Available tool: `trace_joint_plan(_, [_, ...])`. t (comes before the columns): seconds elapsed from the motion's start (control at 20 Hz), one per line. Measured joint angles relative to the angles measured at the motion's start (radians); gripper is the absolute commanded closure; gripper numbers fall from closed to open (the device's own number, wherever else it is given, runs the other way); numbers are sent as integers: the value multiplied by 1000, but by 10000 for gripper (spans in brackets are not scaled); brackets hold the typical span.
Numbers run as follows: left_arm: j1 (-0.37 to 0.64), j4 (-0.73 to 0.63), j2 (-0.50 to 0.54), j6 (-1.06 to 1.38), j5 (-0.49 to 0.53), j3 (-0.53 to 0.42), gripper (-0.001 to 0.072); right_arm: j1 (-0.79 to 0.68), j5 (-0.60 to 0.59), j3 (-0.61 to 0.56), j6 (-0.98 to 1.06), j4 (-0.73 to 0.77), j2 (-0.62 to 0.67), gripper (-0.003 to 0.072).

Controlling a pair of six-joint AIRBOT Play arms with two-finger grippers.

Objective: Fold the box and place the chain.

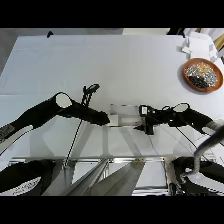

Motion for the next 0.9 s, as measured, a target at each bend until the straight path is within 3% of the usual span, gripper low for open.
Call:
trace_joint_plan(0.6, [-51, 19, -1, -35, 56, 9, 408, 0, 0, 0, 0, 0, 0, 306])
trace_joint_plan(0.8, [-93, 138, -18, -163, 78, 61, 262, 0, 0, 0, 0, 0, 0, 306])
trace_joint_plan(0.9, [-118, 196, -32, -230, 76, 91, 247, 0, 0, 0, 0, 0, 0, 306])
